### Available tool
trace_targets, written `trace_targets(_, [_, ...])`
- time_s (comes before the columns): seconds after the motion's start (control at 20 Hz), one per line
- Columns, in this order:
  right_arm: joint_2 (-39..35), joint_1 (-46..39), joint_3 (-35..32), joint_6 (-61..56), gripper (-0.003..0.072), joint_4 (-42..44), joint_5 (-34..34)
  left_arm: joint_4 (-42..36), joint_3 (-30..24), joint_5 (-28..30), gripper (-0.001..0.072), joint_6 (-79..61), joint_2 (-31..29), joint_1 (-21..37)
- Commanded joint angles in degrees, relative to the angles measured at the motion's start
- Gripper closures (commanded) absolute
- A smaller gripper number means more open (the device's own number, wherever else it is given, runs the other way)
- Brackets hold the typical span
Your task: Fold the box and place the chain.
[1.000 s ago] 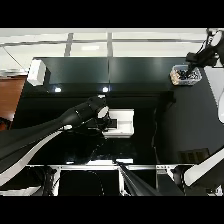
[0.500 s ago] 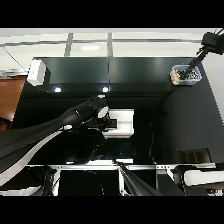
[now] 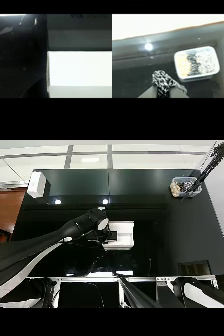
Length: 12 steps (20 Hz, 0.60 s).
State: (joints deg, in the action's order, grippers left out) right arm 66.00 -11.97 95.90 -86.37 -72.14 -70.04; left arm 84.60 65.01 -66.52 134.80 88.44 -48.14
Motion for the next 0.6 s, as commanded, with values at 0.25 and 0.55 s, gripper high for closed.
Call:
trace_targets(0.25, [-19.2, 8.7, -13.5, 4.0, 0.0677, 1.6, -1.6, 0.0, 0.0, 0.0, 0.0684, 0.0, 0.0, 0.0])
trace_targets(0.55, [-21.7, 14.3, -13.9, 4.4, 0.0676, 1.9, -10.6, 0.0, 0.0, 0.0, 0.0684, 0.0, 0.0, 0.0])
